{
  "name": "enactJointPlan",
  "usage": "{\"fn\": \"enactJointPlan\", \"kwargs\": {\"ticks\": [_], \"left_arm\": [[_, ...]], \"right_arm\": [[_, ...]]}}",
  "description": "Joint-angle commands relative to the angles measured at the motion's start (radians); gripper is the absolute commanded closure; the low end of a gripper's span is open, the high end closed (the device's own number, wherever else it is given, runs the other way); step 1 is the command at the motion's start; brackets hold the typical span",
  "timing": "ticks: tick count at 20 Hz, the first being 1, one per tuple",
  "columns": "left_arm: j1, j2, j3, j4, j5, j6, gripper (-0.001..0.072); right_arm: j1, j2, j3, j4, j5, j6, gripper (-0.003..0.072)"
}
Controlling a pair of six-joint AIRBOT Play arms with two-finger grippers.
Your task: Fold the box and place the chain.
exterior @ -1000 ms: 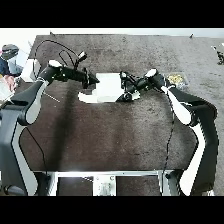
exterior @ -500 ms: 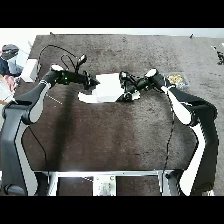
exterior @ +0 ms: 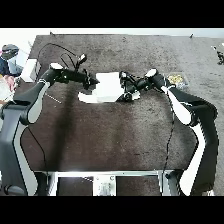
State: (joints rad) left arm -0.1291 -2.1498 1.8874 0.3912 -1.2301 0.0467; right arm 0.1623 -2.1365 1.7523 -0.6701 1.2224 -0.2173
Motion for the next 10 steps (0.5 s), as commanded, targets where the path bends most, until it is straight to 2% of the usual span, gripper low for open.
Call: {"fn": "enactJointPlan", "kwargs": {"ticks": [1,5,7,9,10], "left_arm": [[0.012,0.098,0.001,0.014,-0.007,0.040,0.0699],[0.034,0.212,0.002,0.238,-0.074,-0.018,0.0698],[0.029,0.214,-0.002,0.327,-0.153,-0.056,0.0697],[0.005,0.213,-0.039,0.428,-0.172,-0.053,0.0696],[-0.011,0.213,-0.066,0.473,-0.158,-0.039,0.0587]], "right_arm": [[0.001,-0.001,0.000,0.000,0.001,0.001,0.0273],[0.000,-0.001,0.000,0.000,0.000,0.001,0.0274],[0.001,-0.001,0.000,0.001,0.001,0.001,0.0274],[0.001,-0.001,0.000,0.001,0.001,0.001,0.0273],[0.001,-0.001,0.000,0.001,0.001,0.001,0.0274]]}}
